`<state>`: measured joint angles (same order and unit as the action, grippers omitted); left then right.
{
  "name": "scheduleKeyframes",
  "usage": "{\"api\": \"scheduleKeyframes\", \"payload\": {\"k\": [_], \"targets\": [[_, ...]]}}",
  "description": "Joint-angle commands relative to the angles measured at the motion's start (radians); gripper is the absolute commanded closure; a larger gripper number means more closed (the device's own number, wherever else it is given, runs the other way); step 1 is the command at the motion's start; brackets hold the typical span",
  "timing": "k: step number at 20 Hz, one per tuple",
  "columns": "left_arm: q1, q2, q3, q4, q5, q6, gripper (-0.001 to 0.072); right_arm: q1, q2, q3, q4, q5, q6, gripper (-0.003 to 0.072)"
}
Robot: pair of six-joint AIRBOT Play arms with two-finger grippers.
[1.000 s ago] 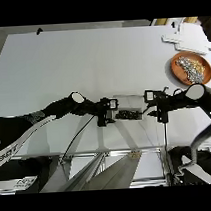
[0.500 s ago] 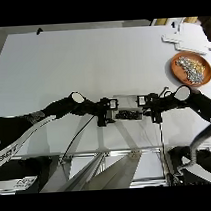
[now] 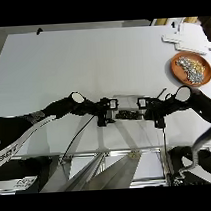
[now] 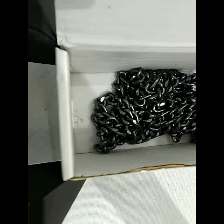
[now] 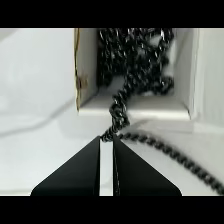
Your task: Fold the box and place the chain.
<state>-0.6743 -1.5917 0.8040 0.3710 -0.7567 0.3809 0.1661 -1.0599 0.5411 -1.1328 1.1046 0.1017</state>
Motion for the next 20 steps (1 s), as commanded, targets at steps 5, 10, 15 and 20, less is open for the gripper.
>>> {"api": "scheduleKeyframes", "payload": {"k": [5,10,15,20], "targets": [[0.000,0.000,0.000,0.000,0.000,0.000,0.0459,0.001,0.267,0.000,0.088,0.082,0.134,0.0665],[0.000,0.000,0.000,0.000,0.000,0.000,0.0459,0.001,0.332,0.000,0.549,0.072,0.134,0.0665],[0.000,0.000,0.000,0.000,0.000,0.000,0.0459,0.083,0.306,0.000,0.610,-0.124,0.134,0.0665],[0.000,0.000,0.000,0.000,0.000,0.000,0.0459,0.236,0.150,0.000,0.533,-0.298,0.134,0.0532]]}}
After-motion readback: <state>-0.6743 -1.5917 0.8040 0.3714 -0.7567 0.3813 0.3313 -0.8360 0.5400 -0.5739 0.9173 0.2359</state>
